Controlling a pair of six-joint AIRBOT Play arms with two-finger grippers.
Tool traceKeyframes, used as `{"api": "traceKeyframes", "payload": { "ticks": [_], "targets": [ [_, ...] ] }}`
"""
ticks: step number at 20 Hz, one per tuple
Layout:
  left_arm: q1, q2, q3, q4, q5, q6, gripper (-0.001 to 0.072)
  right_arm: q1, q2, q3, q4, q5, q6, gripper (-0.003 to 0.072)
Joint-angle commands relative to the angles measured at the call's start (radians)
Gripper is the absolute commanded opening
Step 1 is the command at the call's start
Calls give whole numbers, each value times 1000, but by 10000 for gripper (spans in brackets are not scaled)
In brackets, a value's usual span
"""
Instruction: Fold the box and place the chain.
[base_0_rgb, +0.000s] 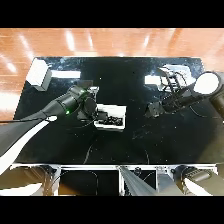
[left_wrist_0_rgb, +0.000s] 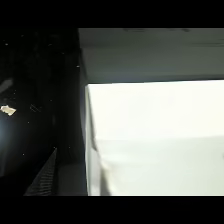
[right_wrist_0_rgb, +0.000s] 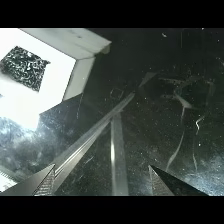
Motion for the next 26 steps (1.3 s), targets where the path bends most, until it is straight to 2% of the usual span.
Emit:
{"api": "traceKeyframes", "payload": {
  "ticks": [1, 4, 6, 7, 9, 10, 12, 14, 16, 18, 20, 22, 26],
  "targets": [
    [2, 16, 34, 41, 98, 54, 626, -1, 2, -2, 4, 28, -42, 706],
    [14, 85, 60, 59, 179, 190, 623, 17, 1, -2, 9, 61, -45, 706],
    [25, 161, 56, 23, 282, 315, 611, 55, 2, -1, 64, 130, 17, 705],
    [28, 213, 38, 32, 310, 358, 611, 88, 2, -1, 104, 166, 15, 705],
    [60, 335, -42, 89, 299, 396, 611, 147, -1, 3, 72, 105, 40, 705],
    [108, 393, -99, 109, 289, 406, 611, 148, -10, 21, 33, 63, 92, 705],
    [274, 516, -237, 75, 264, 436, 611, 131, -57, 117, -16, 15, 131, 705],
    [462, 622, -354, -67, 236, 514, 611, 121, -162, 279, -38, -13, 113, 705],
    [604, 699, -435, -233, 208, 607, 611, 122, -314, 444, -32, -42, 35, 705],
    [673, 738, -478, -298, 165, 629, 611, 121, -473, 583, 55, -21, -156, 705],
    [682, 737, -485, -298, 146, 640, 611, 121, -587, 666, 208, 23, -302, 705],
    [682, 729, -485, -304, 142, 649, 611, 125, -639, 673, 263, 31, -368, 705],
    [679, 709, -485, -313, 143, 692, 611, 150, -675, 672, 236, 145, -386, 704]
  ]
}}
